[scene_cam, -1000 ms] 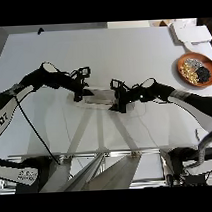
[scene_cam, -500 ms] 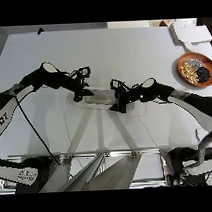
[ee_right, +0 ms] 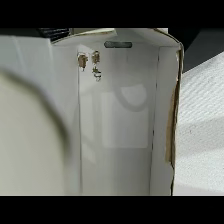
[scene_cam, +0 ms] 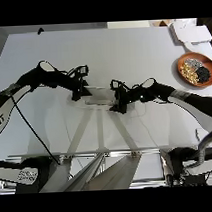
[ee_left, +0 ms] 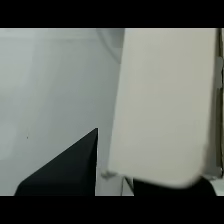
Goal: Fold the box and place the chain.
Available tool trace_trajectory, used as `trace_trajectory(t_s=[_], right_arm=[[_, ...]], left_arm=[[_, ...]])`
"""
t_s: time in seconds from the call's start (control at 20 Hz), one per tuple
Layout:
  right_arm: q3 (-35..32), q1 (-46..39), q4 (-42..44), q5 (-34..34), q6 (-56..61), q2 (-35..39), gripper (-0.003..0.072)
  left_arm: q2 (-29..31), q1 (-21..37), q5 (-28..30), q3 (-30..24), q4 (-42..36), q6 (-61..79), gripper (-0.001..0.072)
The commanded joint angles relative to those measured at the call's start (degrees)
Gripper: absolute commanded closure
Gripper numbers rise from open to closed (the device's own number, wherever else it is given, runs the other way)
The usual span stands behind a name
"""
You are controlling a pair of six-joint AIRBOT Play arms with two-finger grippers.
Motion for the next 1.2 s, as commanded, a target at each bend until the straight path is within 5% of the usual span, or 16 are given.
trace_trajectory(t_s=[0.0,0.2,0.3,0.45,0.6,0.95,1.15], right_arm=[[-0.02,0.04,0.11,-0.17,0.09,0.0,0.016],[-0.02,0.04,0.13,-0.2,0.09,0.0,0.016],[-0.02,0.04,0.13,-0.2,0.09,0.0,0.016],[-0.02,0.04,0.13,-0.17,0.09,0.0,0.016],[-0.02,0.04,0.13,-0.17,0.09,0.0,0.016],[-0.02,0.04,0.13,-0.17,0.09,0.0,0.016],[-0.02,0.04,0.13,-0.17,0.09,0.0,0.016]], left_arm=[[1.92,3.23,-4.04,0.02,2.05,-1.36,0.0474],[5.95,9.31,-8.72,-0.04,6.03,-5.79,0.0487],[9.01,10.27,-9.31,-0.11,8.92,-14.58,0.0694],[12.52,7.3,-11.34,-0.11,10.12,-23.41,0.07],[11.85,2.91,-13.49,-0.83,-0.09,-20.94,0.07],[3.61,-0.68,14.34,-1.36,-9.88,-25.31,0.07],[-2.62,-1.03,18.73,-1.36,-9.99,-36.02,0.0701]])
